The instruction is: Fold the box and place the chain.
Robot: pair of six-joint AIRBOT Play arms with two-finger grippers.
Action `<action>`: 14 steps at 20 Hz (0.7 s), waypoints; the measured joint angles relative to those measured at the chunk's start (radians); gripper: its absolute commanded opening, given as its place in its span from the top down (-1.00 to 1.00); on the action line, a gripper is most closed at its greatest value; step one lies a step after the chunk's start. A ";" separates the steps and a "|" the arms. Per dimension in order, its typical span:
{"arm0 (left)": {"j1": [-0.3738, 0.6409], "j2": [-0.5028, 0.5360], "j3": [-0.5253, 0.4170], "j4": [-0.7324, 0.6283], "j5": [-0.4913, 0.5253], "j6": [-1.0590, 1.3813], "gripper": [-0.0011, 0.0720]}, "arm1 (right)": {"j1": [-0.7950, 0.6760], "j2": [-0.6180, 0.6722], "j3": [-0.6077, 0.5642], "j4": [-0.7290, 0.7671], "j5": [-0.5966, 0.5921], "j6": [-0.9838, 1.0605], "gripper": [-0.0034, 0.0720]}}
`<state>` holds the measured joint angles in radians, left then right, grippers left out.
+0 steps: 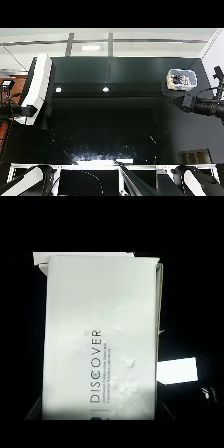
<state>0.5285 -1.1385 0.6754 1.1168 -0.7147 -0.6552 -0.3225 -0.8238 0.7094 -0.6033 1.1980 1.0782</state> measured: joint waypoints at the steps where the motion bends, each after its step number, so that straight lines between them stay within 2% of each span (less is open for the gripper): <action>1: -0.001 -0.002 0.000 0.000 0.003 -0.003 -0.04 | 0.000 0.000 0.000 0.000 -0.002 0.000 0.78; 9: -0.003 -0.007 0.000 -0.006 0.021 -0.061 -0.04 | 0.000 0.000 0.000 0.000 -0.009 0.002 0.78; 10: -0.003 -0.007 0.000 -0.006 0.023 -0.066 -0.21 | 0.000 0.000 0.000 0.000 -0.010 0.002 0.78; 12: -0.003 -0.007 0.000 -0.006 0.027 -0.069 -0.93 | 0.000 0.000 0.000 0.000 -0.010 0.002 0.78; 14: -0.003 -0.007 0.000 -0.010 0.042 -0.071 -0.98 | 0.000 0.000 0.000 0.000 -0.010 0.002 0.78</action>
